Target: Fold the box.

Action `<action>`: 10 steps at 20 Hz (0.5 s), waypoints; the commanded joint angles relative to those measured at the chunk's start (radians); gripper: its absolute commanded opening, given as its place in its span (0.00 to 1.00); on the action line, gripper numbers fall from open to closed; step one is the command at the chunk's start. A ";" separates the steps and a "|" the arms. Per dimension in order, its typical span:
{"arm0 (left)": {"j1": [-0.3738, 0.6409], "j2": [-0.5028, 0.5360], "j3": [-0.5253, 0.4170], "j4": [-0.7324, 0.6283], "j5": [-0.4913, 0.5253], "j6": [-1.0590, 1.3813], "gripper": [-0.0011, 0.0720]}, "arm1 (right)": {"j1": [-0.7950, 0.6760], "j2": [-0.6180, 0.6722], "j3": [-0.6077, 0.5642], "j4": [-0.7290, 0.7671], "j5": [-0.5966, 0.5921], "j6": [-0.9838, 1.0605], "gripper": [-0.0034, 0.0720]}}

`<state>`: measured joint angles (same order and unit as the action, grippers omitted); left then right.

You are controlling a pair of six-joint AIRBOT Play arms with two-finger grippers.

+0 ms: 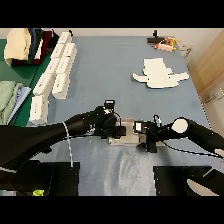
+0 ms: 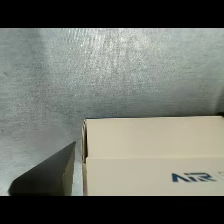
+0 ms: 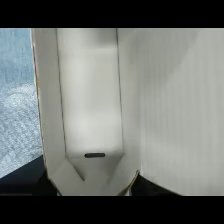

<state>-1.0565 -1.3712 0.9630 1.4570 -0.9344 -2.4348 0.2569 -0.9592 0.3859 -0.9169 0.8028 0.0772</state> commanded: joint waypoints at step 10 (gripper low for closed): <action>-0.031 -0.026 0.037 0.080 -0.069 -0.050 0.49 | 0.001 0.001 0.001 0.000 0.000 0.000 0.71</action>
<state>-1.0828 -1.3933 0.9810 1.4944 -0.9588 -2.4634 0.2569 -0.9592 0.3859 -0.9169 0.8024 0.0772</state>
